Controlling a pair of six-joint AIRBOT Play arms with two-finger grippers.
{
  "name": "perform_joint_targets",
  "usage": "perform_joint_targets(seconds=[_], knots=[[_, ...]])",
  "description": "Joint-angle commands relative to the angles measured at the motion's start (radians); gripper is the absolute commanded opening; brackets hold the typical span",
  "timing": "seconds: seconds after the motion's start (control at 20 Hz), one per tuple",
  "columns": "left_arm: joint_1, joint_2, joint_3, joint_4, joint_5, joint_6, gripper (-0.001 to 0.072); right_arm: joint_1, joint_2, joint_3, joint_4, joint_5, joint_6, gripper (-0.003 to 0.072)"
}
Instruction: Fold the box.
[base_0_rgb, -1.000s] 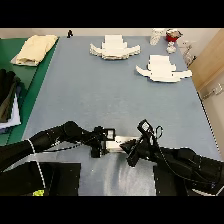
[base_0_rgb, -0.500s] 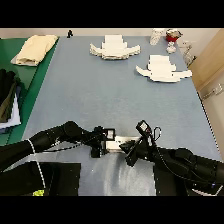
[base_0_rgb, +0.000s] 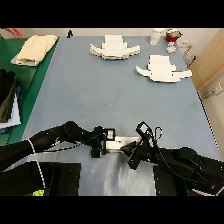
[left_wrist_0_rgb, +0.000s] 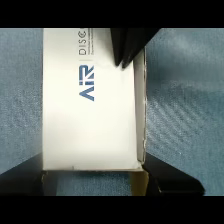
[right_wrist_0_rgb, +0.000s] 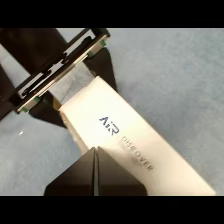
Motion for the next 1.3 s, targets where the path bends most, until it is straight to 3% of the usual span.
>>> perform_joint_targets(seconds=[0.0, 0.15, 0.35, 0.55, 0.75, 0.95, 1.25], knots=[[0.0, 0.001, 0.0, 0.0, 0.0, 0.0, 0.0365, -0.026, 0.021, 0.06, -0.103, -0.088, 0.0, 0.0038], [0.0, 0.001, 0.0, 0.0, 0.0, 0.0, 0.0365, -0.138, 0.021, 0.156, -0.193, -0.28, 0.012, 0.0038], [0.0, 0.001, 0.0, 0.0, 0.0, 0.0, 0.0365, -0.372, -0.027, 0.343, -0.456, -0.589, 0.043, 0.0006], [0.0, 0.001, 0.0, 0.0, 0.0, 0.0, 0.0365, -0.65, -0.225, 0.579, -0.476, -0.851, -0.068, 0.0006], [0.0, 0.001, 0.0, 0.0, 0.0, 0.0, 0.0365, -0.803, -0.486, 0.761, -0.474, -1.051, -0.163, 0.0005], [0.0, 0.001, 0.0, 0.0, 0.0, 0.0, 0.0365, -0.821, -0.635, 0.835, -0.451, -1.075, -0.158, 0.0006], [0.0, 0.001, 0.0, 0.0, 0.0, 0.0, 0.0366, -0.821, -0.656, 0.834, -0.444, -1.063, -0.158, 0.0006]])
